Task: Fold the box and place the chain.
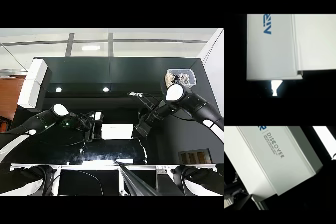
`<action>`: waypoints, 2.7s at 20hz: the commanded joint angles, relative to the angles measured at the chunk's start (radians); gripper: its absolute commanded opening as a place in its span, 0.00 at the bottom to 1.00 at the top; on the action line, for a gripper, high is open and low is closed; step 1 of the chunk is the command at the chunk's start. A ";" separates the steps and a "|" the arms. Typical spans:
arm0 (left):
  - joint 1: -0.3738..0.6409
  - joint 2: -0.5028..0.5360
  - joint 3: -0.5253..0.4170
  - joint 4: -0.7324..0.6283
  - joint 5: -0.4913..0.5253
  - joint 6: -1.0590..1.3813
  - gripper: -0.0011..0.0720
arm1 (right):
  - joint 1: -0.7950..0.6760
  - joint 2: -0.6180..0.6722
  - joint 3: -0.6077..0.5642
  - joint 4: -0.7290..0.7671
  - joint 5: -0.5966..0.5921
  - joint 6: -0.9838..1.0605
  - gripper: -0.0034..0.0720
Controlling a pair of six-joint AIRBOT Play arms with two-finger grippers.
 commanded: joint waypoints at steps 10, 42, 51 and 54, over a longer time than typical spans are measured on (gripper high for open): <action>0.000 0.000 0.000 0.000 0.000 0.000 0.71 | 0.001 -0.005 0.001 0.034 -0.016 -0.001 0.97; 0.000 0.000 0.000 0.000 0.000 0.000 0.71 | 0.047 -0.026 0.004 -0.098 -0.252 -0.071 0.97; 0.000 0.000 0.000 0.000 0.000 0.000 0.71 | -0.042 0.188 0.004 0.227 -0.142 -0.080 0.97; 0.000 0.000 0.000 0.000 0.000 0.000 0.71 | -0.055 0.182 0.003 0.201 -0.227 -0.148 0.97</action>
